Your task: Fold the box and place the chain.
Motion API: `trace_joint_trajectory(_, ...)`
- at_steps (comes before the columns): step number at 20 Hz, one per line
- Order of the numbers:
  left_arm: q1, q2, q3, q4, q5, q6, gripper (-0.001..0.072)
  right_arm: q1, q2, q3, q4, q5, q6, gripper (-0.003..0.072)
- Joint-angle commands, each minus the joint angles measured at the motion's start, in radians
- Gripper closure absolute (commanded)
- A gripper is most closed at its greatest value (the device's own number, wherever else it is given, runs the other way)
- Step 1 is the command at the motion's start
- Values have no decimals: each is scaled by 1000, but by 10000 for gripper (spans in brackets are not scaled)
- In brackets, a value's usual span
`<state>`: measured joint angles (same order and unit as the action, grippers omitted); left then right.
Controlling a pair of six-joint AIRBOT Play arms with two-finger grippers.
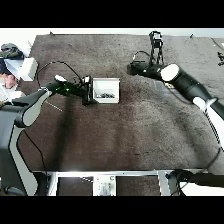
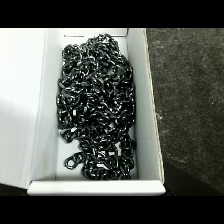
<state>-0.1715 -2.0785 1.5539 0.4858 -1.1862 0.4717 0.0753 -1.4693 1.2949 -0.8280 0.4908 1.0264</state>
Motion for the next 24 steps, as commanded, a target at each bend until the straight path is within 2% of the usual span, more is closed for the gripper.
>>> trace_joint_trajectory(1,0,0,0,0,0,0,317,-148,-165,179,435,417,-531,526)
trace_joint_trajectory(4,0,0,0,0,0,0,317,-183,-337,322,481,552,-612,525)
trace_joint_trajectory(8,0,0,0,0,0,0,317,-171,-453,422,473,638,-658,525)
trace_joint_trajectory(15,0,0,0,0,0,0,317,-112,-472,423,455,731,-814,512)
trace_joint_trajectory(19,0,0,0,0,0,0,317,-69,-472,423,299,763,-882,507)
trace_joint_trajectory(21,0,0,0,0,0,0,317,-61,-472,423,294,764,-933,503)
trace_joint_trajectory(22,0,0,0,0,0,0,317,-57,-472,423,304,764,-958,416)
trace_joint_trajectory(24,0,0,0,0,0,0,317,-48,-472,423,298,763,-975,402)
